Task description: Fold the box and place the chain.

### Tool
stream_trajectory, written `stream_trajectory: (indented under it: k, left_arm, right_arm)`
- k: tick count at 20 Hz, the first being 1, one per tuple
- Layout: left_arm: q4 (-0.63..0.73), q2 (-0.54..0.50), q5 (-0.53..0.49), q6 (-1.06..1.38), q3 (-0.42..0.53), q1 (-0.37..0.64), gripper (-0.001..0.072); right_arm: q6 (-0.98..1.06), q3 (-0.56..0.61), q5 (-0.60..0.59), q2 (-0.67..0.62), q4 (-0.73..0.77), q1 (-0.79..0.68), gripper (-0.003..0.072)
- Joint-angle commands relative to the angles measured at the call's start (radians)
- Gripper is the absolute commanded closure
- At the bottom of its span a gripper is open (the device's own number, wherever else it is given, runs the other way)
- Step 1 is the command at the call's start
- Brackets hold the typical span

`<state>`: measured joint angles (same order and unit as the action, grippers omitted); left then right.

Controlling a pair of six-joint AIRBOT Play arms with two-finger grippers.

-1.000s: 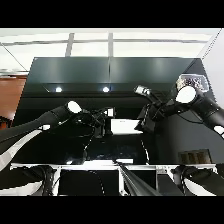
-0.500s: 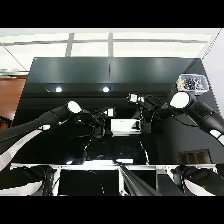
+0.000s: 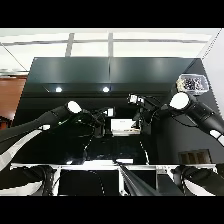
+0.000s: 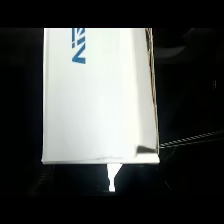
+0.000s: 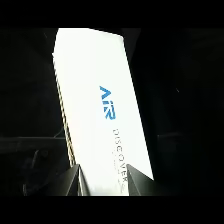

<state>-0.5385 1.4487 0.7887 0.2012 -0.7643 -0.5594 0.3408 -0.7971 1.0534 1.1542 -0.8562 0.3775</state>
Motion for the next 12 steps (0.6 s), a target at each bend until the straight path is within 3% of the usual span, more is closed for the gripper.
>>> stream_trajectory:
  k: [1,12]
  left_arm:
    - [0.000,0.001,0.001,0.001,0.000,0.000,0.0397]
    - [0.000,0.001,0.001,0.001,0.000,0.000,0.0397]
  right_arm:
    - [0.009,0.012,0.008,0.000,0.000,0.001,0.0356]
    - [0.018,0.012,-0.002,0.000,0.000,0.001,0.0382]
